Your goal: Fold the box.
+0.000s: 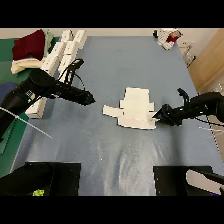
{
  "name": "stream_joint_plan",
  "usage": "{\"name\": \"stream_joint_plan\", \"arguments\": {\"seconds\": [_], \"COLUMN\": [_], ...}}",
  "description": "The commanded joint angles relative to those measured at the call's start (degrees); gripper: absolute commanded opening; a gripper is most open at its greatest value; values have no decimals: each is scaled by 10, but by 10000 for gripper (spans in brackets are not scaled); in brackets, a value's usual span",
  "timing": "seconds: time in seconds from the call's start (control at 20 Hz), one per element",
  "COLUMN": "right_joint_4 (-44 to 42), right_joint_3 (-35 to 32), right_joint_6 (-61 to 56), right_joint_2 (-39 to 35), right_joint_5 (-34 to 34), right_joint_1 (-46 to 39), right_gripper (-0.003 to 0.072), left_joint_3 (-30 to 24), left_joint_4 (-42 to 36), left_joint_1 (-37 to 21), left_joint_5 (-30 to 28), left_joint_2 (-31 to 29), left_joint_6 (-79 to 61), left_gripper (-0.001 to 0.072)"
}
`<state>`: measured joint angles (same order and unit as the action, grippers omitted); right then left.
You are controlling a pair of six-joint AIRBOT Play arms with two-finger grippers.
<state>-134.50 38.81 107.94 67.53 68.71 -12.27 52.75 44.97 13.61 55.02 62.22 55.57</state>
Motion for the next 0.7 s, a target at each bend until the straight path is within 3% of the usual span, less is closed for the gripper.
{"name": "stream_joint_plan", "arguments": {"seconds": [0.0, 0.2, 0.4, 0.65], "right_joint_4": [41, 187, 116, -10], "right_joint_3": [46, 126, 112, 78], "right_joint_6": [-36, -103, -31, 91], "right_joint_2": [-6, -2, 45, 98], "right_joint_5": [-7, 3, 38, 47], "right_joint_1": [-24, -107, -187, -189], "right_gripper": [422, 397, 398, 398], "left_joint_3": [0, 0, 0, 0], "left_joint_4": [0, 0, -2, -3], "left_joint_1": [0, 0, 0, 0], "left_joint_5": [0, -3, -21, -19], "left_joint_2": [0, 0, 0, 0], "left_joint_6": [-1, -1, 0, 0], "left_gripper": [12, 12, 12, 12]}}
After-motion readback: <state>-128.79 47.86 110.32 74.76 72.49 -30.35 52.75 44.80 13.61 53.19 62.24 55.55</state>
